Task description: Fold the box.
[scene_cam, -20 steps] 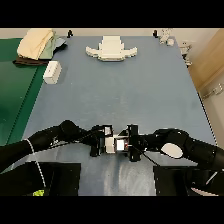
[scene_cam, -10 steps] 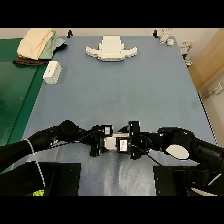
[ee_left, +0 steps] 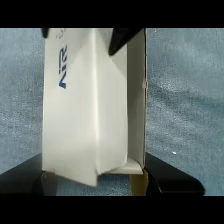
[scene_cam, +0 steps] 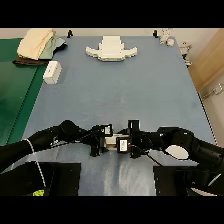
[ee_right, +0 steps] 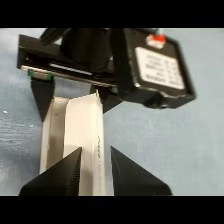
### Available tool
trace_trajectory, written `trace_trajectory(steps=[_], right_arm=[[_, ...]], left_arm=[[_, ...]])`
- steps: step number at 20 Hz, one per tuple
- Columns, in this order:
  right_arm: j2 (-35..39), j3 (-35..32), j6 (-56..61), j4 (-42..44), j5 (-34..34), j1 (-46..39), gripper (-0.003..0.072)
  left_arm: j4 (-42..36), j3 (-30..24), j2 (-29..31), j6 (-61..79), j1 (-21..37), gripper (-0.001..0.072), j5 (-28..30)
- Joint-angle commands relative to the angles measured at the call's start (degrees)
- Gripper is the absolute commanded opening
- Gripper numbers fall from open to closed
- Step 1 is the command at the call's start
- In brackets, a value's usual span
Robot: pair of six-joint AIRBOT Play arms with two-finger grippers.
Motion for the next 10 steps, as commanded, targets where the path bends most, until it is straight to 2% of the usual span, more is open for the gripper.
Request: trace_trajectory(steps=[1, 2, 10], right_arm=[[-1.0, -0.1, 0.2, 2.6, 2.1, 0.0, 0.0234], [-1.1, -0.1, 0.2, 2.8, 2.8, 0.0, 0.019], [-1.1, -0.2, 0.2, 6.0, 5.2, 0.0, 0.0177]], left_arm=[[0.0, 0.0, 0.0, 0.2, 0.0, 0.0411, 0.0], [0.0, 0.0, 0.0, 0.2, 0.0, 0.0411, 0.0], [0.0, 0.0, 0.0, 0.2, 0.0, 0.0411, 0.0]])
